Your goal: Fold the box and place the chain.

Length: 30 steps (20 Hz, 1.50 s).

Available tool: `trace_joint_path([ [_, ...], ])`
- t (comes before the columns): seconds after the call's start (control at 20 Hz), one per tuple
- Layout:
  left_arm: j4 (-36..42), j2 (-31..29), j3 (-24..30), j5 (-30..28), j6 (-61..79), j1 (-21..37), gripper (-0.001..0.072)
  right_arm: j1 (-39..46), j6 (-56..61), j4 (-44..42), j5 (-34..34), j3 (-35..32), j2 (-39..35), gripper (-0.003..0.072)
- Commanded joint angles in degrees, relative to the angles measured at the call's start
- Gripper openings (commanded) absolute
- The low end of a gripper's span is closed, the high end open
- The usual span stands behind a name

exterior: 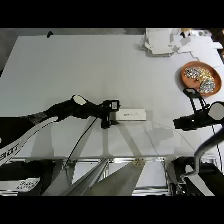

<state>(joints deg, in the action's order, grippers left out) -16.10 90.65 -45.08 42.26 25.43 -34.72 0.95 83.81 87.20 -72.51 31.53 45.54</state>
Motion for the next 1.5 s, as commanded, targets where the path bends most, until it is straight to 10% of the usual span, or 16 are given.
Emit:
trace_joint_path([
  [0.0,0.00,-0.02,0.00,-0.02,0.02,0.00,0.0070,0.31,0.37,-0.07,-0.33,-0.04,-0.04,0.0039],
  [0.85,-0.92,-4.42,-0.02,-1.09,-15.06,1.64,0.0003,0.31,0.37,-0.09,-0.33,-0.04,-0.04,0.0039],
  [1.45,-46.56,-32.04,0.00,-3.37,-71.14,35.34,0.0003,0.31,0.37,-0.09,-0.33,-0.04,-0.04,0.0039],
])
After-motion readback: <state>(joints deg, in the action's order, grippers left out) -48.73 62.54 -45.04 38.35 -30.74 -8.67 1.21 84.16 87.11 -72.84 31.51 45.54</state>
